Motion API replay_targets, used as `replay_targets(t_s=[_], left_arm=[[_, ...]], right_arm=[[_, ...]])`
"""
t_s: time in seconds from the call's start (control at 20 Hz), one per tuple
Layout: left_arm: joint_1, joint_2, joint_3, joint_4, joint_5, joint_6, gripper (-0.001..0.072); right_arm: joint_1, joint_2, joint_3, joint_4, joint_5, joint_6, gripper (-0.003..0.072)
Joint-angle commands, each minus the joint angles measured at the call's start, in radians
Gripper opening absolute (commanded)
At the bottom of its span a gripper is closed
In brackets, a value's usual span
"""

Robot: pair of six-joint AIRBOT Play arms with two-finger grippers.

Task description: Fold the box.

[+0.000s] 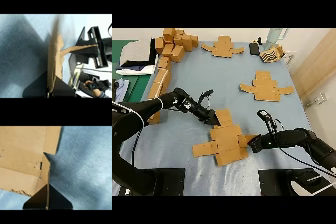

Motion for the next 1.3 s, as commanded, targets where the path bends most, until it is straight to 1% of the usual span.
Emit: replay_targets(t_s=[0.0,0.05,0.1,0.15,0.2,0.25,0.3,0.4,0.55,0.6,0.65,0.7,0.75,0.9,1.05,1.1,1.15,1.25], left_arm=[[0.0,-0.001,0.001,-0.006,0.002,0.011,0.0043],[0.0,-0.001,0.001,-0.007,-0.003,0.018,0.0014],[0.0,0.0,0.001,-0.007,-0.008,0.03,0.0014],[0.0,-0.001,0.001,-0.01,-0.014,0.057,0.0013],[0.0,0.0,0.001,-0.02,-0.017,0.084,0.0013],[0.0,0.0,0.002,-0.04,-0.023,0.126,0.0013],[-0.002,0.004,0.004,-0.059,-0.034,0.163,0.0012],[-0.013,0.029,0.006,-0.06,-0.029,0.239,0.0011],[-0.028,0.084,0.005,-0.058,-0.02,0.332,0.001],[-0.037,0.105,0.005,-0.058,-0.012,0.365,0.001],[-0.049,0.122,0.005,-0.058,0.001,0.391,0.001],[-0.064,0.138,0.004,-0.058,0.014,0.423,0.001],[-0.084,0.159,-0.005,-0.059,0.038,0.461,0.0009],[-0.149,0.234,-0.058,-0.059,0.163,0.592,0.0009],[-0.228,0.326,-0.149,-0.059,0.386,0.736,0.0009],[-0.252,0.354,-0.177,-0.065,0.444,0.785,0.0009],[-0.272,0.375,-0.193,-0.066,0.46,0.835,0.001],[-0.31,0.39,-0.214,-0.055,0.46,0.892,0.0011]], right_arm=[[0.001,0.0,0.0,0.0,0.0,0.0,0.0004],[0.001,0.0,0.0,0.0,0.0,0.0,0.0008],[0.001,0.0,0.0,0.001,0.004,0.0,0.0064],[0.001,0.0,0.0,0.001,0.012,0.002,0.0275],[0.001,0.0,0.0,0.0,0.027,0.02,0.042],[-0.004,0.0,0.005,-0.008,0.035,0.037,0.0463],[-0.012,0.0,0.016,-0.031,0.038,0.056,0.0463],[-0.045,0.0,0.063,-0.137,0.024,0.151,0.0463],[-0.111,0.0,0.185,-0.342,-0.019,0.312,0.0463],[-0.132,0.0,0.228,-0.369,-0.026,0.34,0.0457],[-0.153,0.0,0.268,-0.369,-0.027,0.353,0.045],[-0.167,0.0,0.298,-0.362,-0.026,0.381,0.0391],[-0.17,0.0,0.32,-0.364,-0.023,0.417,0.0289],[-0.169,-0.007,0.325,-0.343,-0.009,0.49,0.0286],[-0.167,-0.027,0.31,-0.309,-0.008,0.517,0.0286],[-0.163,-0.033,0.305,-0.294,-0.004,0.517,0.0285],[-0.16,-0.038,0.3,-0.289,0.002,0.517,0.0286],[-0.154,-0.047,0.293,-0.275,0.014,0.517,0.0285]])
